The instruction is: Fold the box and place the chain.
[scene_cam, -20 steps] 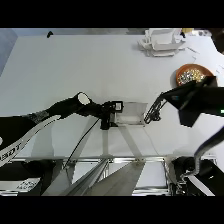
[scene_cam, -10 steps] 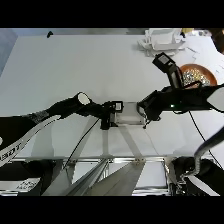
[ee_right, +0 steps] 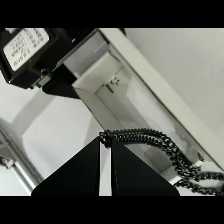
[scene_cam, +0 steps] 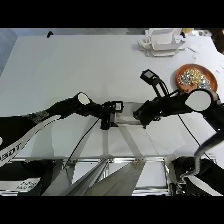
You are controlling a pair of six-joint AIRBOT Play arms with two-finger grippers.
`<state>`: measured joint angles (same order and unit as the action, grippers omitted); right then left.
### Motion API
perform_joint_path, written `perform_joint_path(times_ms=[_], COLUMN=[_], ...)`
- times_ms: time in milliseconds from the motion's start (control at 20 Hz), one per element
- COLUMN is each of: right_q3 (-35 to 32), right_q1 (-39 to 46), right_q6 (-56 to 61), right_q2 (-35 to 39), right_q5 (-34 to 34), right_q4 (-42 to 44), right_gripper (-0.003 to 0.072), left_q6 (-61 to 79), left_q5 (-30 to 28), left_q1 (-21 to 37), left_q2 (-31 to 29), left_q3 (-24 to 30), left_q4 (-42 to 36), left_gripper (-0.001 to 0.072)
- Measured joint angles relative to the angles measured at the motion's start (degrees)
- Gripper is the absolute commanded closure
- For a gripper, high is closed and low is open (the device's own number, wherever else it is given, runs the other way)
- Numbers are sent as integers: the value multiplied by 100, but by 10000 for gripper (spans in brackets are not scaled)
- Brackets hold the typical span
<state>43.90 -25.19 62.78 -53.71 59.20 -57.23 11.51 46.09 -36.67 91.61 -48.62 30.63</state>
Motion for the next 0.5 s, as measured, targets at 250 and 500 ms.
perform_joint_path(times_ms=[250, 500], right_q3=[-229, -278], right_q1=[-431, -614], right_q6=[-245, -234], right_q2=[-166, -455], right_q5=[-317, -540], right_q4=[-57, -94], right_gripper=[669, 509], left_q6=[0, 0], left_q5=[0, 0], left_q1=[0, 0], left_q2=[0, 0], left_q3=[-2, -2], left_q4=[0, 0], left_gripper=[438, 438])
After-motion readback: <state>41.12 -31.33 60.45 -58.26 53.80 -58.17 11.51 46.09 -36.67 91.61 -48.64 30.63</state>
